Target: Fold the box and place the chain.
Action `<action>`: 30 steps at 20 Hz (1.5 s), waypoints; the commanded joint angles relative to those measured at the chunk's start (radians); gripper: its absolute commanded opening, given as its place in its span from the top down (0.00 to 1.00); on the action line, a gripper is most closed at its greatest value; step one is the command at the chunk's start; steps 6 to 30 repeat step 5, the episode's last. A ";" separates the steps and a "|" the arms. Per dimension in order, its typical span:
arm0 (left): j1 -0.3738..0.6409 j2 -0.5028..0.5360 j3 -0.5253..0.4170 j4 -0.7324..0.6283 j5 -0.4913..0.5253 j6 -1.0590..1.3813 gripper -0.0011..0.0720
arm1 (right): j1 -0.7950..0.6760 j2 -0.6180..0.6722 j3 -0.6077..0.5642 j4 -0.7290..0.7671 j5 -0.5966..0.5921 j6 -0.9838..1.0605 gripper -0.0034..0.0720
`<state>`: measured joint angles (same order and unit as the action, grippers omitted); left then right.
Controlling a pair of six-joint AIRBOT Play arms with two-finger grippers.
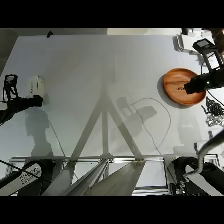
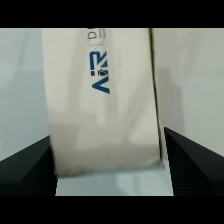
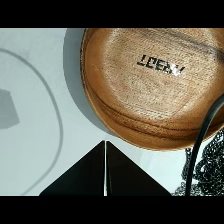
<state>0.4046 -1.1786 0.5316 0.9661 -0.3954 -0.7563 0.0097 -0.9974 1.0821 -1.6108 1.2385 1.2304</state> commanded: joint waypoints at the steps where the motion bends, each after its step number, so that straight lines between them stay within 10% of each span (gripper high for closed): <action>1: 0.000 0.096 0.000 -0.001 -0.097 -0.003 0.03 | -0.001 0.001 0.001 0.000 0.000 0.000 0.94; 5: 0.000 0.299 0.000 -0.001 -0.118 -0.003 0.03 | -0.001 0.001 0.001 0.000 0.000 0.000 0.94; 30: 0.000 0.299 0.000 -0.001 -0.118 -0.003 0.03 | -0.001 0.001 0.001 0.000 0.000 0.000 0.94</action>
